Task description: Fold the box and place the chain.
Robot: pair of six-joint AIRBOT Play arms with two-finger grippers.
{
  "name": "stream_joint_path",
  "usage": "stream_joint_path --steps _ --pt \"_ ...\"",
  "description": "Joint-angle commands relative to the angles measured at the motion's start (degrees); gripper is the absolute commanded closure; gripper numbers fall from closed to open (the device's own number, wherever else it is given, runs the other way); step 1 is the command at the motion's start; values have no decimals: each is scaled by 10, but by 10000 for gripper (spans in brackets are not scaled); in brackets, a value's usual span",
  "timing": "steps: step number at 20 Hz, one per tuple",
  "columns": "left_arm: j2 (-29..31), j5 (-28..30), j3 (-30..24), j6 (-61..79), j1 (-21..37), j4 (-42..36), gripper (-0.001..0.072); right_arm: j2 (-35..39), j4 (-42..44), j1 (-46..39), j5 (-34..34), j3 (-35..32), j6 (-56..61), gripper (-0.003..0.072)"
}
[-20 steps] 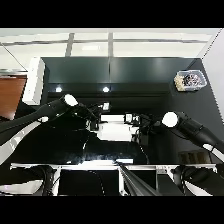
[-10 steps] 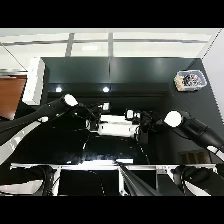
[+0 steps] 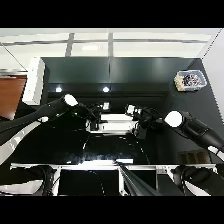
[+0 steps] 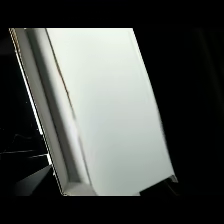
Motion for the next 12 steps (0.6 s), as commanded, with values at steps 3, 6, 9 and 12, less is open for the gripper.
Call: stream_joint_path --steps 3,6,9,12 --pt "0 -1 0 1 0 0 681 2 -11 -5 -21 1 -70 -27" --pt "0 -1 0 1 0 0 681 1 0 -9 -21 1 -78 -27" --pt "0 -1 0 1 0 0 681 -1 32 -22 -19 1 -107 -27" --pt "0 -1 0 1 0 0 681 -20 79 -25 5 0 -165 -27"
